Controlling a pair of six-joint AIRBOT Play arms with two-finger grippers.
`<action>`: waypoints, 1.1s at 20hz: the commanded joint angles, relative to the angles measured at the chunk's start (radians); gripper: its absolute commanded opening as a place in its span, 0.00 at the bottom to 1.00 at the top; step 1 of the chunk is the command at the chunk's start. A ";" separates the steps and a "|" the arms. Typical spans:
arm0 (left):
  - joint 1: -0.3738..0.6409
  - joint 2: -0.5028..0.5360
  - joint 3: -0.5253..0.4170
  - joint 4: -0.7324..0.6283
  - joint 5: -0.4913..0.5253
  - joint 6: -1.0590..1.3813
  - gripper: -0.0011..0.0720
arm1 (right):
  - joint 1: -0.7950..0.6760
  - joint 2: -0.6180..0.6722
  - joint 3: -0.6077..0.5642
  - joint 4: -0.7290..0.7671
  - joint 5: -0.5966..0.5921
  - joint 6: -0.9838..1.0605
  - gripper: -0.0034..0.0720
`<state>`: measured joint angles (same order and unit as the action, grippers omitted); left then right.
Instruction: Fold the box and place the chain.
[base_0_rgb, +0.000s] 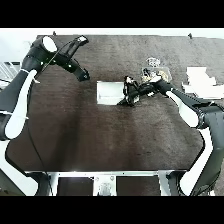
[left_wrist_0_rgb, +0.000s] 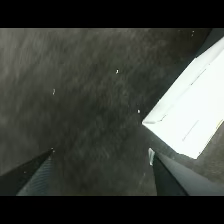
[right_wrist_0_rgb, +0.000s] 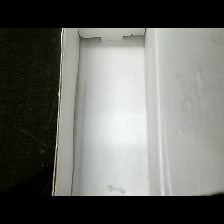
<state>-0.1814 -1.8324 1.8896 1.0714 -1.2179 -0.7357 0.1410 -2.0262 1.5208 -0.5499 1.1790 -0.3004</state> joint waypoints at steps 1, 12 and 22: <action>0.028 -0.019 -0.038 -0.187 -0.082 0.478 0.92 | 0.000 0.000 0.000 0.000 0.000 0.000 0.69; 0.051 -0.082 -0.108 -0.299 -0.100 0.809 1.00 | 0.000 0.000 0.000 0.000 0.000 0.000 0.69; 0.082 -0.163 -0.118 -0.406 -0.110 0.893 1.00 | 0.000 0.000 0.000 0.000 0.000 0.000 0.69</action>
<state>-0.1162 -1.9648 1.7737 0.7177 -1.3231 0.1036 0.1410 -2.0262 1.5208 -0.5503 1.1793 -0.3004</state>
